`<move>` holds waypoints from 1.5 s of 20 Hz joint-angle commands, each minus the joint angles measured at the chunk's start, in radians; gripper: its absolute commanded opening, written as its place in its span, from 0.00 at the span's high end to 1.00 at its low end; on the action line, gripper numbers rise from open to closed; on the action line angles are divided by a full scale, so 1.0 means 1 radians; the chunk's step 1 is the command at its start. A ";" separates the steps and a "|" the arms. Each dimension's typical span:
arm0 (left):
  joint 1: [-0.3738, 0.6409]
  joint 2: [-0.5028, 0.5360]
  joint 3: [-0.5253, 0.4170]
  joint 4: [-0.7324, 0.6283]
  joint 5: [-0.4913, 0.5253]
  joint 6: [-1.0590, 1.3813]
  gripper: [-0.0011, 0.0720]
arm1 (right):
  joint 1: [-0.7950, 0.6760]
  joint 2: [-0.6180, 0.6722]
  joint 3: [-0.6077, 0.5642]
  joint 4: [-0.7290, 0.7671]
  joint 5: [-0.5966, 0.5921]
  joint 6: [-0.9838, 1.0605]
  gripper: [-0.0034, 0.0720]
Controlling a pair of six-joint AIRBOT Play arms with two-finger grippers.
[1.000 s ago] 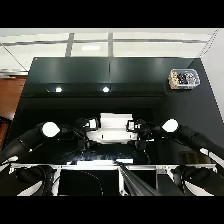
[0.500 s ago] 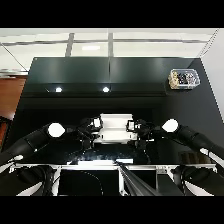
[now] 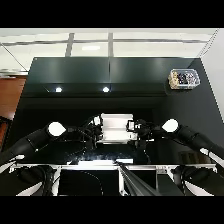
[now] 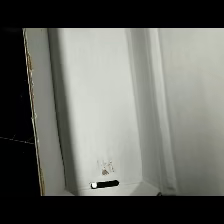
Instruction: Fold the box and place the chain.
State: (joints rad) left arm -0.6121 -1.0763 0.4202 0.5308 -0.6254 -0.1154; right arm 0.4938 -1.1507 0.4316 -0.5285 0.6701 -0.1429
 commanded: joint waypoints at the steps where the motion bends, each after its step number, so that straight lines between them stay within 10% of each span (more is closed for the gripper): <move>1: -0.010 -0.029 0.001 -0.042 0.009 0.016 0.72 | 0.001 0.000 0.000 0.001 0.000 0.001 0.31; 5: -0.014 -0.041 0.002 -0.054 0.022 0.015 0.85 | 0.001 0.000 0.000 0.001 0.000 0.001 0.31; 7: -0.019 -0.041 0.002 -0.054 0.052 0.015 0.58 | 0.001 0.000 0.000 0.001 0.000 0.001 0.31; 12: -0.020 -0.041 0.006 -0.053 0.058 0.016 0.62 | 0.001 0.000 0.000 0.001 -0.001 0.001 0.31; 15: -0.020 -0.041 0.009 -0.053 0.061 0.016 0.38 | 0.001 0.000 0.000 0.001 -0.001 0.001 0.31; 18: -0.020 -0.041 0.018 -0.053 0.061 0.016 0.60 | 0.001 0.000 0.000 0.001 -0.001 0.001 0.31; 22: -0.018 -0.040 0.024 -0.012 0.051 0.015 0.47 | 0.001 0.000 0.000 0.001 -0.001 0.001 0.31; 24: 0.019 -0.013 0.052 0.174 -0.044 -0.052 0.95 | 0.001 0.000 0.000 0.001 -0.001 0.001 0.31; 30: 0.381 0.189 0.077 0.552 -0.286 -0.616 0.95 | 0.001 0.000 0.000 0.001 -0.001 0.001 0.31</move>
State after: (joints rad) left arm -0.3958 -0.9680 0.4892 0.8993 -0.7879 -0.4480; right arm 0.4938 -1.1507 0.4316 -0.5274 0.6701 -0.1413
